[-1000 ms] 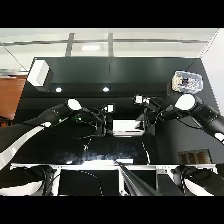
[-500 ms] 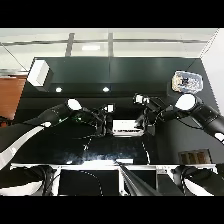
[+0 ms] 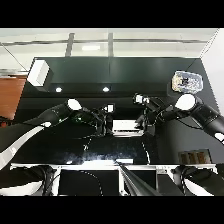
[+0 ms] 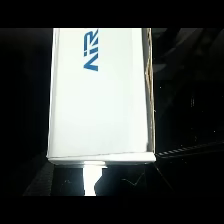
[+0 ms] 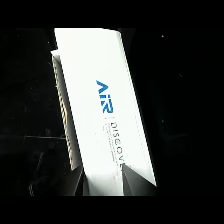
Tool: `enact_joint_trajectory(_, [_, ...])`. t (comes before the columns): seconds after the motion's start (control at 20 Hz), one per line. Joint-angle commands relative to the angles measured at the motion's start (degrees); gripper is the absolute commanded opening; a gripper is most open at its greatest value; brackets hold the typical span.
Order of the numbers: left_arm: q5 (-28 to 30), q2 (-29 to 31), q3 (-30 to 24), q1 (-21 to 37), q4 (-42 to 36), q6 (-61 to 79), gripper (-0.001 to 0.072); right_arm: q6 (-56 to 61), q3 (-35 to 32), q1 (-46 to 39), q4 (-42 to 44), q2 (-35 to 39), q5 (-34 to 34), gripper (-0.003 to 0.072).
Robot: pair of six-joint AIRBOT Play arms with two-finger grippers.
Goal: Fold the box and place the chain.
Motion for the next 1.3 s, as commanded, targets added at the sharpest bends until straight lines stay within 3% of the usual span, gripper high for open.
enact_joint_trajectory(0.0, [-0.02,-0.02,-0.02,-0.02,-0.02,0.00,0.0427,0.20,-0.04,0.04,-0.11,0.00,0.15,0.0290])
enact_joint_trajectory(0.05, [-0.02,-0.02,-0.02,-0.02,-0.02,0.00,0.0427,0.39,-0.04,0.04,-0.11,0.00,0.13,0.0359])
enact_joint_trajectory(0.45, [-0.02,-0.02,-0.02,-0.02,0.00,0.00,0.0427,1.64,-0.04,0.04,-0.13,0.00,0.09,0.0349])
enact_joint_trajectory(0.5, [-0.02,-0.02,-0.02,-0.02,-0.02,0.00,0.0427,1.66,-0.04,0.04,-0.11,0.00,0.11,0.0303])
enact_joint_trajectory(1.25, [-0.04,-0.02,-0.02,-0.02,-0.02,0.00,0.0427,1.66,-0.04,0.04,-0.11,-0.02,-1.29,0.0303])
